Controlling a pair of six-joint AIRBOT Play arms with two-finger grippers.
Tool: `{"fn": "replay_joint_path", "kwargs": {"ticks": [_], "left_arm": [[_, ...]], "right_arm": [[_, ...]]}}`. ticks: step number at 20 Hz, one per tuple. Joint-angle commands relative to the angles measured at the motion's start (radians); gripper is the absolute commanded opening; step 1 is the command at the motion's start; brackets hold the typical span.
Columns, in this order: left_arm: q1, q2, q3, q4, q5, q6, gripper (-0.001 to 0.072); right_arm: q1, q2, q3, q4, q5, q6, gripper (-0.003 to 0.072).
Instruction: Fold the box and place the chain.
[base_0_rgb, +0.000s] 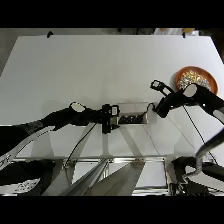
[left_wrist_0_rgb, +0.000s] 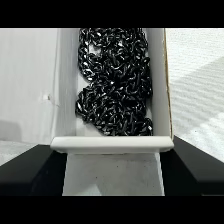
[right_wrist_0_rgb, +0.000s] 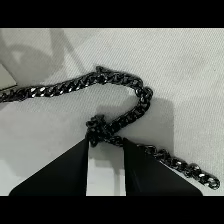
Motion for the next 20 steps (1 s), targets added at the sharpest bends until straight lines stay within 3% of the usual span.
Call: {"fn": "replay_joint_path", "kwargs": {"ticks": [1,3,5,9,14,20], "left_arm": [[-0.001,-0.001,0.0,0.0,0.0,0.0,0.0311],[-0.001,-0.001,0.0,0.0,0.0,0.0,0.0311],[-0.001,-0.001,0.0,0.0,0.0,0.0,0.0311],[-0.001,-0.001,0.0,0.0,0.0,0.0,0.0311],[-0.001,-0.001,0.0,0.0,0.0,0.0,0.0311],[-0.001,-0.001,0.0,0.0,0.0,0.0,0.0311]], "right_arm": [[0.002,-0.001,-0.011,0.005,-0.023,0.0,0.0169],[0.002,-0.001,-0.015,0.013,-0.029,0.0,0.0149],[0.001,0.0,-0.019,0.007,-0.01,-0.003,0.0017],[0.001,0.09,-0.019,-0.035,0.041,0.005,0.0015],[0.001,0.372,-0.019,0.003,0.15,0.009,0.0015],[0.001,0.722,-0.019,0.311,0.249,0.003,0.0015]]}}
